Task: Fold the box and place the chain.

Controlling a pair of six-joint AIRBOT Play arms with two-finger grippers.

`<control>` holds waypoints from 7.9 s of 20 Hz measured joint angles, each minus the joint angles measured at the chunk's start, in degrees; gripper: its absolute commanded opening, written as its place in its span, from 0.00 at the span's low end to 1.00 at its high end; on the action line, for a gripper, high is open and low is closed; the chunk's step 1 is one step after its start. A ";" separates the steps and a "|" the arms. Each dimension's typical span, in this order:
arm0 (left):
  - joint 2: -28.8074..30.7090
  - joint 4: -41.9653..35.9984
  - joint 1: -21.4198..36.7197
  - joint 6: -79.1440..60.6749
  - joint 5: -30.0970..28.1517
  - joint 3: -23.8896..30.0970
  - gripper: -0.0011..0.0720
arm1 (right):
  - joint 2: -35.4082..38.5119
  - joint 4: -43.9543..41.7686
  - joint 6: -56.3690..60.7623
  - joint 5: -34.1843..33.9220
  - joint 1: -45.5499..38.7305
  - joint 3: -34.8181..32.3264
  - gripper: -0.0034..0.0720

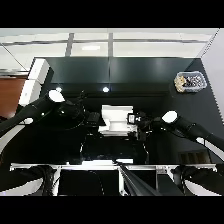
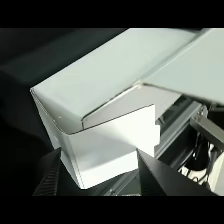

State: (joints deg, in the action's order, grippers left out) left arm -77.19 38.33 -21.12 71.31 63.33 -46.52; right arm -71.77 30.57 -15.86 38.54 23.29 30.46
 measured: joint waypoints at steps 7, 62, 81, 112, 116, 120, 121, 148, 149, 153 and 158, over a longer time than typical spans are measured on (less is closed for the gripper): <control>2.10 7.30 -7.13 13.90 -7.04 -0.59 0.75 | 0.00 0.02 0.00 0.00 0.00 0.00 0.21; -8.94 51.36 -27.80 65.55 0.24 -17.42 0.14 | 0.00 0.02 0.00 0.00 0.02 0.00 0.21; -9.68 51.32 -27.69 65.37 0.79 -17.46 0.66 | 0.00 0.02 0.00 0.00 0.00 0.00 0.21; -10.21 49.62 -27.69 65.24 0.09 -17.46 0.05 | 0.00 -0.20 -0.02 -0.26 0.00 0.00 0.21; -10.23 49.53 -27.67 65.29 0.11 -17.46 0.05 | 0.00 -0.33 -0.09 -0.31 0.00 0.00 0.21; -10.21 49.48 -27.67 65.29 0.13 -17.46 0.05 | 0.00 -0.37 -0.09 -0.31 0.00 0.00 0.24; -10.21 49.48 -27.67 65.31 0.13 -17.46 0.05 | 0.00 -0.39 -0.09 -0.33 0.00 0.00 0.53; -10.23 49.48 -27.69 65.33 0.37 -17.46 0.05 | 6.67 12.85 3.50 2.45 0.00 -0.04 0.66; -10.23 49.48 -27.69 65.33 0.37 -17.46 0.05 | 6.69 12.87 3.13 2.32 0.00 -0.04 0.59; -10.23 49.48 -27.69 65.31 0.37 -17.46 0.05 | 6.69 12.94 2.49 2.29 0.00 -0.04 0.44; -10.23 49.48 -27.69 65.26 0.42 -17.46 0.05 | 6.69 8.70 2.56 2.29 0.00 -0.04 0.44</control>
State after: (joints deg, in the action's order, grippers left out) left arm -87.42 87.81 -48.82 136.57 63.75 -63.99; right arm -65.08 39.27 -13.30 40.84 23.29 30.41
